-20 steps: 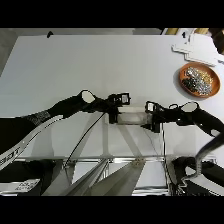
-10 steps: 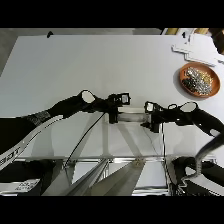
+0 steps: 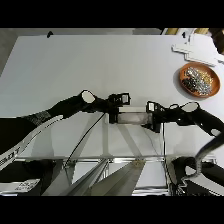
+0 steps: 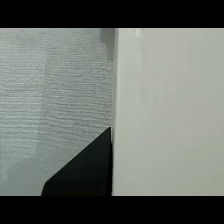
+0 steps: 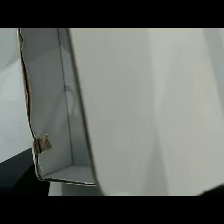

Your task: Fold the box and place the chain.

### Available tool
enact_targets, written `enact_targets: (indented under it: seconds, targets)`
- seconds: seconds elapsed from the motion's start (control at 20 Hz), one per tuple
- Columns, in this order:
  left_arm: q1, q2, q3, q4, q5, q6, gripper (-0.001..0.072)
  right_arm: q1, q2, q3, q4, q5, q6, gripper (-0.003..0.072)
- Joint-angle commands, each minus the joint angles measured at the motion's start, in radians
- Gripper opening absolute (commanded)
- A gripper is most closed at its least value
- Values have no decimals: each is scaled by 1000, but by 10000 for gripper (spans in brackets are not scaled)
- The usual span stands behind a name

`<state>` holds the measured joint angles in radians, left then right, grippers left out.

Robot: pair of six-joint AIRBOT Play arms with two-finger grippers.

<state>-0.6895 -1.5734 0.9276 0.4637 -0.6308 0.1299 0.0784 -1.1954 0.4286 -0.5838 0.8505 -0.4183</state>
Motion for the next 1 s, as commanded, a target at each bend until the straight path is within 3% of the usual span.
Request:
enact_targets:
  seconds: [0.0, 0.5, 0.7, 0.8, 0.95]
  targets:
    - [0, 0, 0, 1, -2, 1, 9, -23, 0, 1, 25, 6, -36, 698]
    - [0, 0, 0, 1, -2, 1, 9, -15, -35, -3, 60, 3, -115, 684]
    - [0, 0, 0, 1, -2, 1, 9, -15, -39, -3, 66, -2, -115, 633]
    - [0, 0, 0, 1, -2, 1, 9, -15, -47, -3, 65, -2, -115, 524]
    - [0, 0, 0, 1, -2, 1, 9, -15, -51, -3, 65, -11, -115, 480]
